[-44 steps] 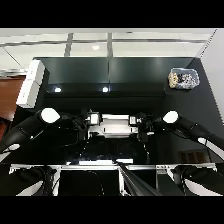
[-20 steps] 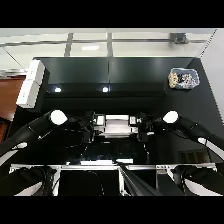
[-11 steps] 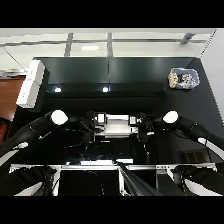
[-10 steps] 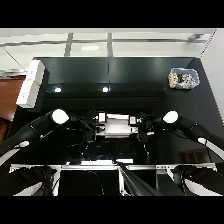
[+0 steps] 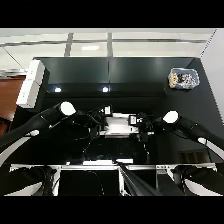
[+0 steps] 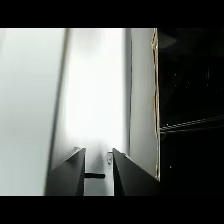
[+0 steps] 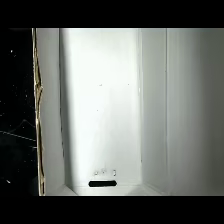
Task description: Fold the box and place the chain.
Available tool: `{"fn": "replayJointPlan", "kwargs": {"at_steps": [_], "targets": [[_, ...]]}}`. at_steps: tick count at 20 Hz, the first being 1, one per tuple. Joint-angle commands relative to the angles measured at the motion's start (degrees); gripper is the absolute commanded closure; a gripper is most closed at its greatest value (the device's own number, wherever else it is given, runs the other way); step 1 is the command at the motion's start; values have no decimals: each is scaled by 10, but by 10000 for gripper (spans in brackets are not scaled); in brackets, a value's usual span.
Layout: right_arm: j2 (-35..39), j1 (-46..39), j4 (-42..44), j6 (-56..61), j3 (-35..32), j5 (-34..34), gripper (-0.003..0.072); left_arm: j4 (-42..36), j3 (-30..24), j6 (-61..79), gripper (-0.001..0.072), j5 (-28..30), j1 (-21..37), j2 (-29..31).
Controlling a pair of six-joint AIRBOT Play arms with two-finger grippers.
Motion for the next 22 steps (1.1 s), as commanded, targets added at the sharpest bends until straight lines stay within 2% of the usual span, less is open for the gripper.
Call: {"fn": "replayJointPlan", "kwargs": {"at_steps": [1,2,4,5,6,7,8,9,11,13,14,15,16,19,22], "targets": [[0,0,0,0,0,0,619,5,6,-6,510,1,0,-7],[0,0,0,0,0,0,619,7,6,-6,556,2,0,-7],[0,0,0,0,0,0,618,8,6,-6,555,2,0,-7],[0,0,0,0,0,0,619,8,6,-5,502,2,0,-7],[0,0,0,0,0,0,619,7,6,-4,307,3,0,-8],[0,0,0,0,0,0,619,7,6,-5,273,2,0,-7],[0,0,0,0,0,0,619,10,6,-6,459,0,0,-7],[0,0,0,0,0,0,619,10,6,-6,563,-7,0,-7],[0,0,0,0,0,0,619,7,6,-7,340,-13,0,-7],[0,0,0,0,0,0,618,17,7,-11,340,-8,2,4],[0,0,0,0,0,0,619,30,9,-22,360,-9,5,15],[0,0,0,0,0,0,618,64,16,-56,607,-17,11,30],[0,0,0,0,0,0,618,105,26,-89,682,-40,21,46],[0,0,0,0,0,0,619,192,51,-248,683,-99,76,108],[0,0,0,0,0,0,618,241,47,-332,682,-162,165,143]]}}
